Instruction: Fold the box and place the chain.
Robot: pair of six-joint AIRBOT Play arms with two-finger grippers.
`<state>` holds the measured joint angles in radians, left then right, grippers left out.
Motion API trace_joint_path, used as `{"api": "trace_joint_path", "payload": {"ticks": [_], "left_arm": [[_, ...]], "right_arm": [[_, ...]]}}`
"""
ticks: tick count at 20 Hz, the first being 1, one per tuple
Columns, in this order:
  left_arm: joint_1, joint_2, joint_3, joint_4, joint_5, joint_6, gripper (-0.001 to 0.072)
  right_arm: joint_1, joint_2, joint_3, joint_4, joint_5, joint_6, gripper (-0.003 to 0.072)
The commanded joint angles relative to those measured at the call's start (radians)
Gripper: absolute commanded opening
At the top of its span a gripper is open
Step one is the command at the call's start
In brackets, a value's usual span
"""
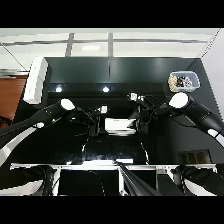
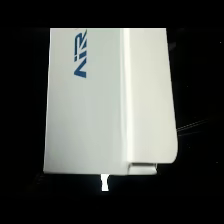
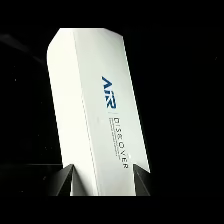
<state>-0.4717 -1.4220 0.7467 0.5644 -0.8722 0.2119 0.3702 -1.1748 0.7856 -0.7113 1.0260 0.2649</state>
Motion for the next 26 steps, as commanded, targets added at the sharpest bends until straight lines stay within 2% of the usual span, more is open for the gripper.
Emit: {"api": "trace_joint_path", "payload": {"ticks": [1,2,3,4,22,23,24,26], "left_arm": [[0.000,-0.001,0.000,0.000,0.000,0.001,0.0493],[0.000,-0.001,0.000,0.000,0.000,0.001,0.0493],[0.000,-0.001,0.000,0.000,0.000,0.001,0.0494],[0.000,-0.001,0.000,0.000,0.000,0.001,0.0493],[0.000,-0.001,0.000,0.000,-0.001,0.001,0.0494],[0.000,-0.001,0.000,0.000,-0.001,0.001,0.0493],[0.000,-0.001,0.000,0.000,-0.001,0.001,0.0493],[0.000,-0.001,0.000,0.000,-0.001,0.001,0.0493]], "right_arm": [[0.000,0.000,-0.002,0.004,0.003,0.015,0.0415],[0.000,0.000,-0.003,-0.002,-0.001,0.016,0.0414],[0.000,-0.002,-0.003,-0.003,-0.005,0.015,0.0319],[0.000,-0.002,-0.003,-0.003,-0.011,0.015,0.0293],[0.029,-0.004,-0.003,-0.030,-0.042,0.016,0.0293],[0.029,-0.005,-0.003,-0.030,-0.042,0.016,0.0290],[0.029,-0.004,-0.003,-0.030,-0.042,0.016,0.0245],[0.029,-0.004,-0.003,-0.030,-0.039,0.016,0.0245]]}}
